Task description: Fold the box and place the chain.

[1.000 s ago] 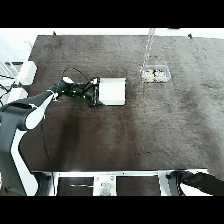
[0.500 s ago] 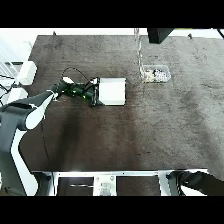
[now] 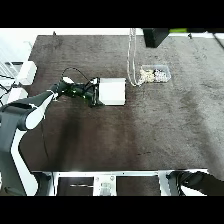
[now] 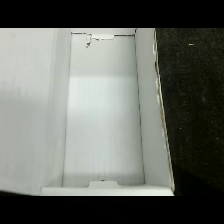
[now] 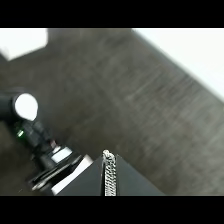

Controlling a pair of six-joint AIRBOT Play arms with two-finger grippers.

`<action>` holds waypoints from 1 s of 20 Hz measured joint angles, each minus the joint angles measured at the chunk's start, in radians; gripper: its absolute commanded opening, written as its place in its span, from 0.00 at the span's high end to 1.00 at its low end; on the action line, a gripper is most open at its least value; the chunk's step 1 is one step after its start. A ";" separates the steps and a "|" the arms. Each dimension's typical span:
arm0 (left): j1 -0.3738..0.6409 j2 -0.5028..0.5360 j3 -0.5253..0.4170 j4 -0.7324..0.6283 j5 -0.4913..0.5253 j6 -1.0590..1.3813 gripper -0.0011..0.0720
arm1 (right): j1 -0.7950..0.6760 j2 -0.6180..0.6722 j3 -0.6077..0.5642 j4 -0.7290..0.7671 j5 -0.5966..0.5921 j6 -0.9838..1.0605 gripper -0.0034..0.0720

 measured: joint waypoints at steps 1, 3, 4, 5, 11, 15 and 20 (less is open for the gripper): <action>0.000 0.000 0.000 0.000 0.000 0.000 0.26 | 0.000 -0.003 -0.026 0.009 -0.002 0.000 0.93; 0.000 0.000 0.000 0.000 0.000 0.000 0.26 | 0.000 -0.010 -0.082 0.034 -0.017 0.000 0.93; 0.000 0.000 0.000 0.000 0.000 0.000 0.26 | 0.000 -0.014 -0.110 0.048 -0.029 0.001 0.93; 0.000 0.000 0.000 0.000 0.000 0.000 0.26 | 0.000 -0.019 -0.138 0.060 -0.042 0.001 0.93; 0.000 0.000 0.000 0.000 0.000 0.000 0.26 | 0.000 -0.058 -0.284 0.140 -0.166 0.002 0.93; 0.000 0.000 0.000 0.000 0.000 0.000 0.26 | 0.000 -0.112 -0.387 0.212 -0.277 0.002 0.93; 0.000 0.000 0.000 0.000 0.000 0.000 0.26 | 0.000 -0.225 -0.502 0.244 -0.435 0.001 0.93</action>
